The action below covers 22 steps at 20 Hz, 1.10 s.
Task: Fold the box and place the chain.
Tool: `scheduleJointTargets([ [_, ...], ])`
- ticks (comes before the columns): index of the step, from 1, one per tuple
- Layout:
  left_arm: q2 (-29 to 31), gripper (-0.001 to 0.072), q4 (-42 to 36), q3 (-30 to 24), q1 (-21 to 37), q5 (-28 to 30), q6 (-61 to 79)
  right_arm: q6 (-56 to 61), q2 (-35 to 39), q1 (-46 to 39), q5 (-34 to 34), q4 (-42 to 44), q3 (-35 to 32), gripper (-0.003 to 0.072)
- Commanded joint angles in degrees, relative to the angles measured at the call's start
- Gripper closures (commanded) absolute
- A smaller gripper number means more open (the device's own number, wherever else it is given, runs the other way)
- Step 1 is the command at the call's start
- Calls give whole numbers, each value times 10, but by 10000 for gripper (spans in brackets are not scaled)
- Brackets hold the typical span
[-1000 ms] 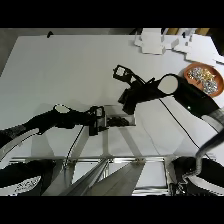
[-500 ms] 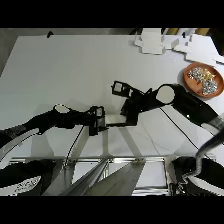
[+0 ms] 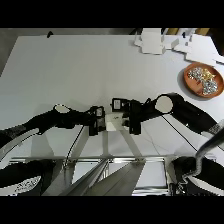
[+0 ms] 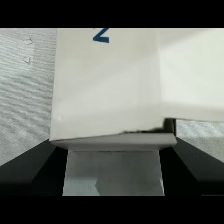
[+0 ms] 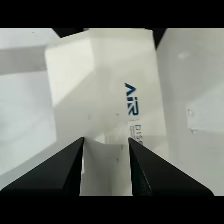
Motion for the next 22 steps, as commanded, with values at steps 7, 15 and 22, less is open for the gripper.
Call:
scheduleJointTargets([
  [7, 0, 438, 0, 0, 0, 0, 0, -37, 1, 14, -45, -28, -2, 364],
  [15, 0, 438, 0, 0, 0, 0, 0, -37, 0, 14, -45, -33, -3, 593],
  [22, 0, 438, 0, 0, 0, 0, 0, -35, 0, 14, -45, -32, -2, 663],
])
